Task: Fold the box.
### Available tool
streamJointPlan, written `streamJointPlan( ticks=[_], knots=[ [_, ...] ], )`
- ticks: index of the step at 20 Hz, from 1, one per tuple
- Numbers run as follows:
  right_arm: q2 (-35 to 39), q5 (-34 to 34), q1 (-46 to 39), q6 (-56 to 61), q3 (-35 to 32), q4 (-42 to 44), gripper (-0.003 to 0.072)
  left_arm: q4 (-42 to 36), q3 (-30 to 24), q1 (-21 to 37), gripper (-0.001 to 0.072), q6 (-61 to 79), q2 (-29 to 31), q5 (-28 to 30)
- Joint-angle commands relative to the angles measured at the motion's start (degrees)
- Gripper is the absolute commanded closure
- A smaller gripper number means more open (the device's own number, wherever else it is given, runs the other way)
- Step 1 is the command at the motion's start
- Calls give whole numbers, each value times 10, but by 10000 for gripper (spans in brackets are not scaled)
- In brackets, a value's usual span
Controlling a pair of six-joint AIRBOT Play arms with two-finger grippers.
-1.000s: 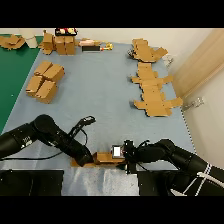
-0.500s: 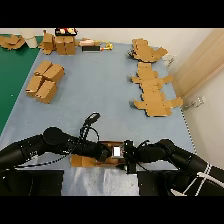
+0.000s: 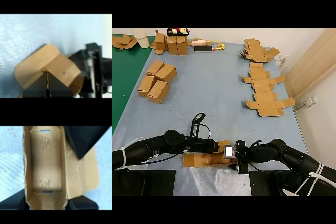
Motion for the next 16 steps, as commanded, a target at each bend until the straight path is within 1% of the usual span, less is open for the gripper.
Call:
streamJointPlan(
  ticks=[1, 5, 7, 9, 10, 13, 16],
  knots=[
    [1, 0, 0, 0, 1, 0, 247, -1, 0, -1, 697, -10, -26, 14],
    [1, 0, 0, 0, 1, 0, 249, 7, 4, -1, 697, -6, -27, 17],
    [1, 0, 0, 0, 1, 0, 252, 8, 5, -1, 697, -5, -28, 9],
    [1, 0, 0, 0, 1, 0, 252, 7, 5, 3, 697, -7, -28, -11],
    [1, 0, 0, 0, 1, 0, 252, 7, 5, 9, 697, -7, -27, -32],
    [1, 0, 0, 0, 0, 0, 252, 8, 5, 50, 697, 1, -2, -89],
    [0, 0, 0, 0, 0, 0, 252, 8, -1, 111, 697, 29, 64, -109]
  ],
)
